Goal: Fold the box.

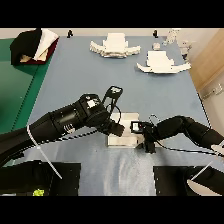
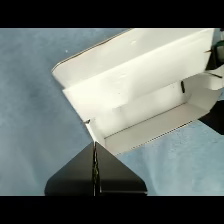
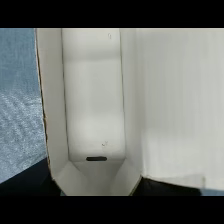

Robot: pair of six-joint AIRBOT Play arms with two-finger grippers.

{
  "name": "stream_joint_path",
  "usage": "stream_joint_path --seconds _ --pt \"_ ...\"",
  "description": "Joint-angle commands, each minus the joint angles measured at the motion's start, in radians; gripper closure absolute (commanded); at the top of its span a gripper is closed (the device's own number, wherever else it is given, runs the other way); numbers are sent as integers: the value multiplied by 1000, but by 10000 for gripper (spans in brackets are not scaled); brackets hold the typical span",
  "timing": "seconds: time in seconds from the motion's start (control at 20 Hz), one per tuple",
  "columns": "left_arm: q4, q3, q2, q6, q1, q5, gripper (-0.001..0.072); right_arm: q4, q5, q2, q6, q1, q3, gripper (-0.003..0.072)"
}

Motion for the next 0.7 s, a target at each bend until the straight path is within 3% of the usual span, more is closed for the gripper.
stream_joint_path --seconds 0.0,0.25,0.4,0.55,0.6,0.65 --pt "-11 -21 -6 237 11 126 697 0 0 0 0 0 1 184" --pt "-357 -209 106 806 204 198 701 0 0 0 0 0 1 183" --pt "-404 -356 274 1170 311 219 698 0 0 0 0 0 1 184" --pt "-536 -482 396 1497 427 257 694 0 0 0 0 0 1 184" --pt "-571 -515 411 1576 458 261 502 0 0 0 0 0 1 183" --pt "-607 -547 415 1642 481 268 72 0 0 0 0 0 1 183"
